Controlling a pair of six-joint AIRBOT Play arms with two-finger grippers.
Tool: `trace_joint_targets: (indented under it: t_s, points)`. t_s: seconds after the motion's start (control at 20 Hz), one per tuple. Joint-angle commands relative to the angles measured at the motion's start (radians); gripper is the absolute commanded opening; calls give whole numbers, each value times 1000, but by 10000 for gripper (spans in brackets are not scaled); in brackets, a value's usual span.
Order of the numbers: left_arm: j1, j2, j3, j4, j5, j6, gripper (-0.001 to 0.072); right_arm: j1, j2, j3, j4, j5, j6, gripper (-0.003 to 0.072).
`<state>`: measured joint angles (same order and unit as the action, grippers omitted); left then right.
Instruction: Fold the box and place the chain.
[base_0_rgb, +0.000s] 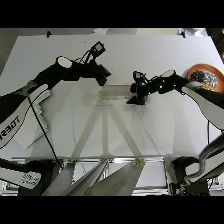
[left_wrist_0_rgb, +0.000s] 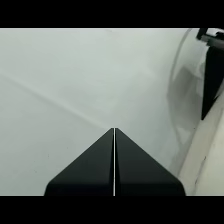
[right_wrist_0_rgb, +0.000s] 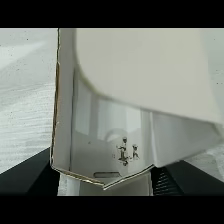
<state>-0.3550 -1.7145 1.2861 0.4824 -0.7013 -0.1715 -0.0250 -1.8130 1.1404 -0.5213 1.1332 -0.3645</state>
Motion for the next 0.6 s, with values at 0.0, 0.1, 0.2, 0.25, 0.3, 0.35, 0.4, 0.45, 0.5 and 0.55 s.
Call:
trace_joint_targets:
  t_s: [0.0, 0.1, 0.2, 0.25, 0.3, 0.35, 0.4, 0.45, 0.5, 0.55]
  points:
    - [2, -26, 0, 54, 64, -11, 7, 1, 0, 0, 0, 0, 0, 541]
    - [25, 5, 0, 142, 117, -31, 7, 1, 0, 0, 0, 0, 0, 541]
    - [55, 46, 0, 274, 67, -39, 6, 1, 0, 0, 0, 0, 0, 541]
    - [70, 64, 0, 365, 19, -58, 7, 1, 0, 0, 0, 0, 0, 541]
    - [79, 77, 0, 442, -14, -128, 7, 1, 0, 0, 0, 0, 0, 541]
    - [83, 85, 0, 486, -64, -193, 6, 1, 0, 0, 0, 0, 0, 541]
    - [85, 88, 0, 503, -146, -186, 6, 1, 0, 0, 0, 0, 0, 541]
    - [82, 87, 0, 498, -236, -153, 5, 1, 0, 0, 0, 0, 0, 541]
    - [74, 83, 0, 493, -333, -108, 5, 1, 0, 0, 0, 0, 0, 541]
    - [64, 80, 0, 484, -409, -68, 5, 1, 0, 0, 0, 0, 0, 541]
